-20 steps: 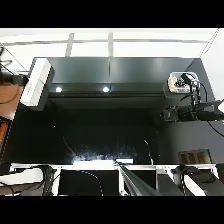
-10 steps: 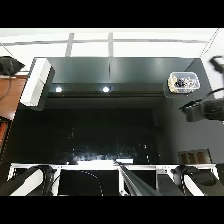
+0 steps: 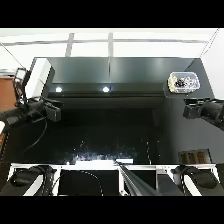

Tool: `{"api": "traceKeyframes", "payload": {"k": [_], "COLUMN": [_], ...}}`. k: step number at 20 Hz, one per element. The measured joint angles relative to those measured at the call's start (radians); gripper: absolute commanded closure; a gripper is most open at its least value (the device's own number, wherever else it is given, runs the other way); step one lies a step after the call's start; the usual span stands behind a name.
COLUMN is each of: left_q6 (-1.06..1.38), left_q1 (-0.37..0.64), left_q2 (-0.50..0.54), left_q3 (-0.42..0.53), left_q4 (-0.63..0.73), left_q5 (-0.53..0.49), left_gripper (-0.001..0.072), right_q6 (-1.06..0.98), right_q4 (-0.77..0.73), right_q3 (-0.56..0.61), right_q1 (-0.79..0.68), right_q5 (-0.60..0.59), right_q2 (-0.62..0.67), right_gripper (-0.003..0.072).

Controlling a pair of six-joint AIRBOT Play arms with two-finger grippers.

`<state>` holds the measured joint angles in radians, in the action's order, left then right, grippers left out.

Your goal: Fold the box and place the chain.

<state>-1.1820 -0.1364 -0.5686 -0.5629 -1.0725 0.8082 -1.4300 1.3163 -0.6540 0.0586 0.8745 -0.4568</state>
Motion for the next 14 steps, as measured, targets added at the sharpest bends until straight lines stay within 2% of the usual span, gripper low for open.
{"api": "traceKeyframes", "payload": {"k": [5,14], "left_q6": [-0.038,-0.048], "left_q1": [-0.027,-0.034], "left_q2": [0.041,0.050], "left_q3": [0.063,0.079], "left_q4": [-0.015,-0.015], "left_q5": [-0.049,-0.065], "left_gripper": [0.0682,0.0682], "right_q6": [-0.004,-0.007], "right_q4": [-0.004,-0.006], "right_q3": [0.046,0.057], "right_q1": [0.000,0.000], "right_q5": [-0.060,-0.075], "right_q2": [0.004,0.005], "right_gripper": [0.0673,0.0673]}}
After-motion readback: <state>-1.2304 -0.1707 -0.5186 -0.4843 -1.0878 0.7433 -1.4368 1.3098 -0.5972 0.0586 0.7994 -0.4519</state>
